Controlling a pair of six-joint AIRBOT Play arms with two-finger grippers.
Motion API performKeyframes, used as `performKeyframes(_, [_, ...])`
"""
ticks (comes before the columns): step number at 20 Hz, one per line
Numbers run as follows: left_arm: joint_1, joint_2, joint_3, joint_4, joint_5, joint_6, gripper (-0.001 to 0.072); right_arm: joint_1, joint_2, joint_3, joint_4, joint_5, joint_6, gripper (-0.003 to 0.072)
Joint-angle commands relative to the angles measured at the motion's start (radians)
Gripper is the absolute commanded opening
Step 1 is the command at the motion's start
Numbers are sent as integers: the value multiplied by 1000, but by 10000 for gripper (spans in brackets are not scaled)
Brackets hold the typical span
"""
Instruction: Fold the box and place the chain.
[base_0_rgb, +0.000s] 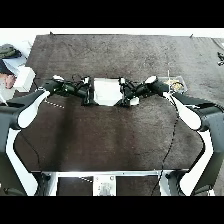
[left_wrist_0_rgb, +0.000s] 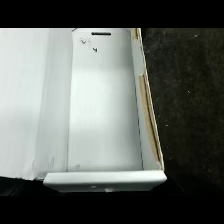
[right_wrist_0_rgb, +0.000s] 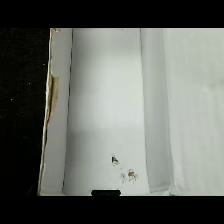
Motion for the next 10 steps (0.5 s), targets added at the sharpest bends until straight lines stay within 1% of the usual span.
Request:
performKeyframes(1, [-13, -2, 1, 35, 42, -1, 714, 1, 0, 0, 0, 0, 1, 394])
performKeyframes(10, [-16, -2, 1, 11, 39, 0, 713, 1, 0, 0, 1, 0, 1, 394])
